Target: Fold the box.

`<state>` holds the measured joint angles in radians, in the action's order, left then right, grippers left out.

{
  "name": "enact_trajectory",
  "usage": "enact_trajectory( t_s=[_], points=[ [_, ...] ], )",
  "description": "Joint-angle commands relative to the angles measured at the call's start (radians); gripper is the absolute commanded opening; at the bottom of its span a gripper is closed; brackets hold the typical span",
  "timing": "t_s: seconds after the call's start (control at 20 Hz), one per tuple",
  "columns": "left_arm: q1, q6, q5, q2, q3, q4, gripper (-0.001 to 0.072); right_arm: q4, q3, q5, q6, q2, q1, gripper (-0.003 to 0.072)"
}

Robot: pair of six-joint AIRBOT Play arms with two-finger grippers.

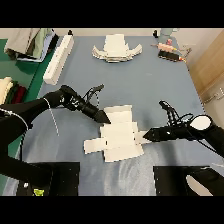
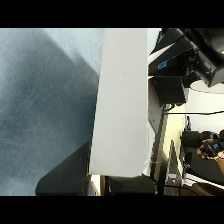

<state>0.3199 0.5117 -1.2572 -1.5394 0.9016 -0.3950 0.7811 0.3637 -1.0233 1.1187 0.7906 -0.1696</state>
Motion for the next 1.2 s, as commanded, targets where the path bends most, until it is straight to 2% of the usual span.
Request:
enact_trajectory(
  t_s=[0.0, 0.35, 0.85, 0.9, 1.05, 1.1, 1.15],
  points=[
    [0.001, -0.019, -0.003, -0.001, 0.001, -0.019, 0.0111, 0.0, 0.0, 0.004, -0.002, 0.001, -0.001, 0.0001],
    [0.001, -0.024, -0.002, -0.001, 0.058, -0.025, 0.0111, 0.005, 0.0, 0.003, -0.013, 0.001, -0.001, 0.0001],
    [0.03, -0.022, 0.003, -0.001, 0.064, -0.073, 0.0107, 0.02, 0.0, 0.003, -0.013, 0.001, -0.001, 0.0],
    [0.03, -0.029, -0.001, -0.001, 0.064, -0.073, 0.002, 0.023, 0.0, 0.003, -0.013, 0.001, -0.001, 0.0001],
    [0.03, -0.037, -0.002, -0.001, 0.064, -0.073, 0.0019, 0.023, 0.0, 0.003, -0.02, 0.001, -0.001, 0.0001],
    [0.03, -0.036, -0.002, -0.001, 0.064, -0.072, 0.0019, 0.023, 0.0, 0.005, -0.02, 0.001, -0.001, 0.0014],
    [0.03, -0.025, -0.003, -0.001, 0.064, -0.072, 0.0019, 0.023, 0.001, 0.013, -0.019, 0.001, -0.001, 0.0122]
  ],
)
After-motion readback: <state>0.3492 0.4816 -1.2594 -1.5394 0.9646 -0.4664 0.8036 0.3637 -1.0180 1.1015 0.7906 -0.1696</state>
